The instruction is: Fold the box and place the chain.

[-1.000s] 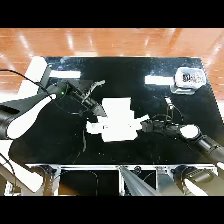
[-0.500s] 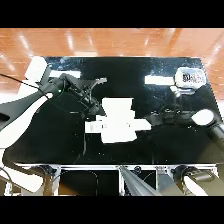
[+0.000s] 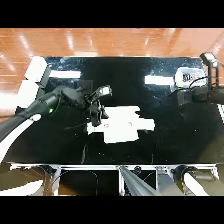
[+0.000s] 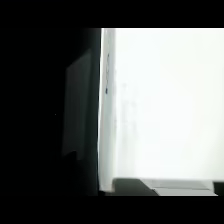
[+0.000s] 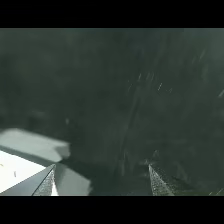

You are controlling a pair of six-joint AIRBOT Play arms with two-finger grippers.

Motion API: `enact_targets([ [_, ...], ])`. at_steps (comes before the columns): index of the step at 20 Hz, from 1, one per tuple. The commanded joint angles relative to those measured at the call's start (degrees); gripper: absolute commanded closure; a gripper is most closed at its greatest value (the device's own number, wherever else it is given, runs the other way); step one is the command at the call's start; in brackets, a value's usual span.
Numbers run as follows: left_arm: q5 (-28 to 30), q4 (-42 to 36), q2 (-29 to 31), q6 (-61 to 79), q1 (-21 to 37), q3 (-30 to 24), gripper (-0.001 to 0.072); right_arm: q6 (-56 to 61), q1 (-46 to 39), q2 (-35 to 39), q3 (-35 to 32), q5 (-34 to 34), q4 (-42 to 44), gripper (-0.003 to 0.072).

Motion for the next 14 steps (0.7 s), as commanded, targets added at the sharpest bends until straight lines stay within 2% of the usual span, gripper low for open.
enact_targets([
  [1, -11.87, 0.26, 3.89, 4.02, -1.49, -7.13, 0.0691, -0.74, -0.7, 0.0, 2.67, -3.19, 1.18, -0.0034],
  [4, -13.4, 4.57, 3.74, 4.02, -3.54, -7.45, 0.0692, -0.79, -0.7, 0.0, 2.67, -10.45, 0.48, -0.0034],
  [6, -17.0, 7.54, 3.74, 4.02, -5.51, -7.43, 0.0691, -0.72, -0.7, -0.04, 2.67, -14.51, 0.94, -0.0033],
  [9, -22.08, 8.44, 3.76, 4.04, -7.63, -7.37, 0.0691, -5.01, -0.72, -0.04, 2.64, -10.38, -3.04, -0.0034],
  [11, -23.54, 8.44, 3.74, 4.02, -9.09, -7.32, 0.0689, -5.03, -0.72, -0.07, 2.64, -7.52, -6.08, -0.0034],
  [14, -24.26, 8.15, 3.74, 4.02, -9.64, -7.37, 0.0687, -5.05, -0.7, -0.07, 2.64, -7.15, -5.97, -0.0033],
])
